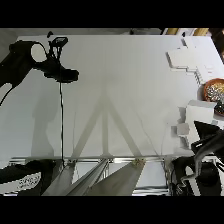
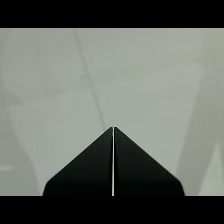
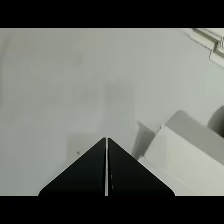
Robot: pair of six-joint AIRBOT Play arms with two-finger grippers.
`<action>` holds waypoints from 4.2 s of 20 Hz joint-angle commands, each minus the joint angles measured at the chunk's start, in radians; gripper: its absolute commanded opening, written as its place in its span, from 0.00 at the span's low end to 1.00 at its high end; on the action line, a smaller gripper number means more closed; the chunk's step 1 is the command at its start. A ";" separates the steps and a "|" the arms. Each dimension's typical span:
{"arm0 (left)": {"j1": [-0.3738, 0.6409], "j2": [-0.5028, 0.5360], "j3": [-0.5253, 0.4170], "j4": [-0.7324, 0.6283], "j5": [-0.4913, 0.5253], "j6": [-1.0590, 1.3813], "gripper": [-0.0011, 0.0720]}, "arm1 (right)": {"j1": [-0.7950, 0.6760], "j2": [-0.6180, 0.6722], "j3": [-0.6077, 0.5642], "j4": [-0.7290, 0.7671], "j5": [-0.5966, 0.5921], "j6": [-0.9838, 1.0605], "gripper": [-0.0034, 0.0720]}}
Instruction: Fold the box and place the chain.
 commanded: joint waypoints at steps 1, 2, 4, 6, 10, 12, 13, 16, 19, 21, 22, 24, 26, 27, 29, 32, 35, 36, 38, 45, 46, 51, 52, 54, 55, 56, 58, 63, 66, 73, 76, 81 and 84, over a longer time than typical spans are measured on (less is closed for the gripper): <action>0.000 0.000 0.000 0.000 0.000 0.000 0.03 | 0.000 -0.024 0.000 -0.019 -0.086 0.225 0.08; 0.000 0.000 0.000 0.000 0.000 0.000 0.03 | 0.000 -0.055 0.001 -0.064 -0.023 0.240 0.07; 0.000 0.000 0.000 0.000 0.000 0.000 0.03 | 0.000 -0.147 0.012 -0.131 0.021 0.208 0.08; 0.000 0.000 0.000 0.000 0.001 0.000 0.03 | 0.000 -0.318 0.059 -0.324 0.031 0.309 0.08; 0.000 0.000 0.000 0.000 0.000 0.000 0.03 | -0.116 -0.878 0.208 -0.617 0.167 0.399 0.28; 0.000 0.000 0.000 0.001 0.000 0.000 0.03 | -0.245 -1.155 0.297 -0.619 0.180 0.400 0.36; 0.000 0.000 0.000 0.000 0.001 0.000 0.03 | -0.291 -1.268 0.338 -0.610 0.184 0.398 0.36; 0.000 0.000 0.000 0.001 0.001 0.000 0.03 | -0.377 -1.456 0.380 -0.624 0.274 0.275 0.27; 0.000 0.000 0.000 0.000 0.000 0.000 0.03 | -0.415 -1.465 0.381 -0.625 0.245 0.212 0.13; 0.000 0.000 0.000 0.000 0.000 0.000 0.03 | -0.418 -1.458 0.381 -0.623 0.239 0.214 0.07; 0.000 0.000 0.000 0.000 0.000 0.000 0.03 | -0.418 -1.458 0.381 -0.620 0.239 0.214 0.07; 0.000 0.000 0.000 0.000 0.000 0.000 0.03 | -0.418 -1.458 0.381 -0.626 0.254 0.215 0.07; 0.000 0.000 0.000 0.000 0.000 0.000 0.03 | -0.418 -1.448 0.381 -0.641 0.250 0.213 0.11; 0.000 0.000 0.000 0.000 0.000 0.000 0.03 | -0.418 -1.435 0.381 -0.667 0.240 0.211 0.33; 0.000 0.000 0.000 0.000 0.000 0.000 0.03 | -0.418 -1.407 0.381 -0.755 0.222 0.200 0.68; 0.000 0.000 0.000 0.000 0.000 0.000 0.03 | -0.477 -1.390 0.381 -0.753 0.197 0.201 0.68; 0.000 0.000 0.000 0.000 0.000 0.000 0.03 | -0.623 -1.390 0.381 -0.738 0.178 0.209 0.68; 0.000 0.000 0.000 0.000 0.000 0.000 0.03 | -0.675 -1.390 0.381 -0.699 0.161 0.209 0.68; 0.000 0.000 0.000 0.000 0.000 0.000 0.03 | -0.752 -1.390 0.381 -0.598 0.130 0.166 0.68; 0.000 0.000 0.000 0.000 0.000 0.000 0.03 | -0.806 -1.424 0.381 -0.542 0.038 0.132 0.55; 0.000 0.000 0.000 0.000 0.000 0.000 0.03 | -0.806 -1.439 0.381 -0.528 0.038 0.132 0.48; 0.000 0.000 0.000 0.000 0.000 0.000 0.03 | -0.736 -1.425 0.381 -0.429 0.103 0.074 0.07; 0.000 0.000 0.000 0.000 0.000 0.000 0.03 | -0.686 -1.396 0.381 -0.399 0.111 0.060 0.07; 0.000 0.000 0.000 0.000 0.000 0.000 0.03 | -0.560 -1.326 0.381 -0.317 0.111 0.047 0.07; 0.000 0.000 0.000 0.000 0.000 0.000 0.03 | -0.488 -1.291 0.381 -0.257 0.118 0.031 0.07; 0.000 0.000 0.000 0.000 0.000 0.000 0.03 | -0.422 -1.256 0.380 -0.196 0.127 0.031 0.07; 0.000 0.000 0.000 0.000 0.000 0.000 0.03 | -0.301 -1.180 0.354 -0.056 0.127 0.032 0.07; 0.000 0.000 0.000 0.000 0.000 0.000 0.03 | -0.061 -0.990 0.129 0.152 -0.027 0.124 0.07; 0.000 0.000 0.000 0.000 0.000 0.000 0.03 | 0.051 -0.948 0.046 0.170 -0.087 0.164 0.07; 0.000 -0.003 0.000 -0.033 0.056 0.041 0.11 | 0.107 -0.949 0.034 0.169 -0.111 0.174 0.07; 0.000 -0.019 -0.006 -0.193 -0.011 0.266 0.70 | 0.107 -0.949 0.034 0.169 -0.128 0.174 0.07; -0.049 -0.068 -0.125 -0.481 -0.043 0.536 0.67 | 0.107 -0.949 0.034 0.169 -0.137 0.175 0.07; -0.129 -0.109 -0.220 -0.534 -0.016 0.670 0.68 | 0.107 -0.949 0.034 0.173 -0.139 0.175 0.07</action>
